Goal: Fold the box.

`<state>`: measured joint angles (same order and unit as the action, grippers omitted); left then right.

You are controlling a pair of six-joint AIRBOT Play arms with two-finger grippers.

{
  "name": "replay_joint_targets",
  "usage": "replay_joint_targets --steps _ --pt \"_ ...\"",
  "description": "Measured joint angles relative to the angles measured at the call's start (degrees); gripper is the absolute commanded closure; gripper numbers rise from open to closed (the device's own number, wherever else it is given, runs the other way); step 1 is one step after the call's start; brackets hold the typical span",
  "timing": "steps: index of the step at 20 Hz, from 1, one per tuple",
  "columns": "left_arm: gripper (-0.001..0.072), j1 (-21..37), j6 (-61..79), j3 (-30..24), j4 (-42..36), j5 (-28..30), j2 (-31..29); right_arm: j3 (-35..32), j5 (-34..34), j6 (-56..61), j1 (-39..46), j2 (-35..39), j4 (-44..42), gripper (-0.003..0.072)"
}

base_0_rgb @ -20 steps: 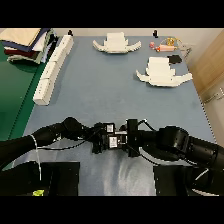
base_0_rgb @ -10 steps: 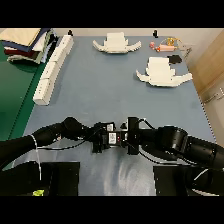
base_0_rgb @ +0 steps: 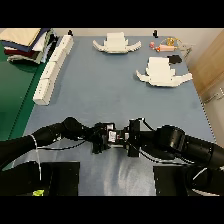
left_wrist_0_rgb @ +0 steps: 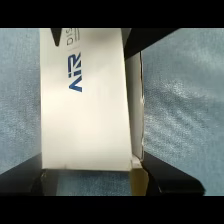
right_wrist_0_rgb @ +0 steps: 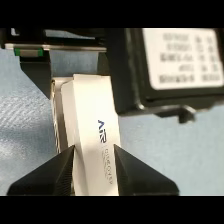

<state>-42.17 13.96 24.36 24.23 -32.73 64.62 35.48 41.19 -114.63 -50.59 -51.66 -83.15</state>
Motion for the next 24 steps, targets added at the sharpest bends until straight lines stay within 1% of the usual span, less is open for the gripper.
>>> replay_joint_targets --steps 7,9,10,14,15,17,18,21,23,24 --pt "0.0188 0.0 0.0 0.0 0.1 -0.1 0.0 0.0 0.4 0.2 0.0 0.2 -3.7 0.0335" --pt "0.0188 0.0 0.0 0.0 0.1 -0.1 0.0 0.0 0.4 0.2 0.0 0.9 -4.1 0.0245" --pt "0.0188 0.0 0.0 0.0 0.1 -0.1 0.0 0.0 0.5 0.2 0.0 1.3 -4.2 0.0236" --pt "0.0188 0.0 0.0 0.0 0.0 0.0 0.0 0.0 1.7 1.4 0.1 3.7 -4.5 0.0238" --pt "0.0188 0.0 0.0 0.0 0.0 0.0 0.0 0.0 2.0 2.4 0.1 4.4 -4.6 0.0261" --pt "0.0188 0.0 0.0 0.0 0.0 0.1 0.0 0.0 2.3 5.4 0.2 5.9 -4.6 0.0587" --pt "0.0188 0.0 0.0 0.0 0.0 0.1 0.0 0.0 2.4 7.2 0.5 6.6 -4.6 0.068" --pt "0.0188 0.0 0.0 0.0 0.0 0.2 0.0 -1.3 0.6 13.8 1.5 8.6 -4.8 0.0683" --pt "0.0188 0.0 0.0 0.0 0.0 0.2 0.0 -4.1 -3.8 19.5 1.8 10.3 -5.7 0.0684" --pt "0.0187 0.0 0.0 0.0 0.0 0.2 0.0 -6.0 -7.1 23.0 1.9 11.3 -6.2 0.0684"
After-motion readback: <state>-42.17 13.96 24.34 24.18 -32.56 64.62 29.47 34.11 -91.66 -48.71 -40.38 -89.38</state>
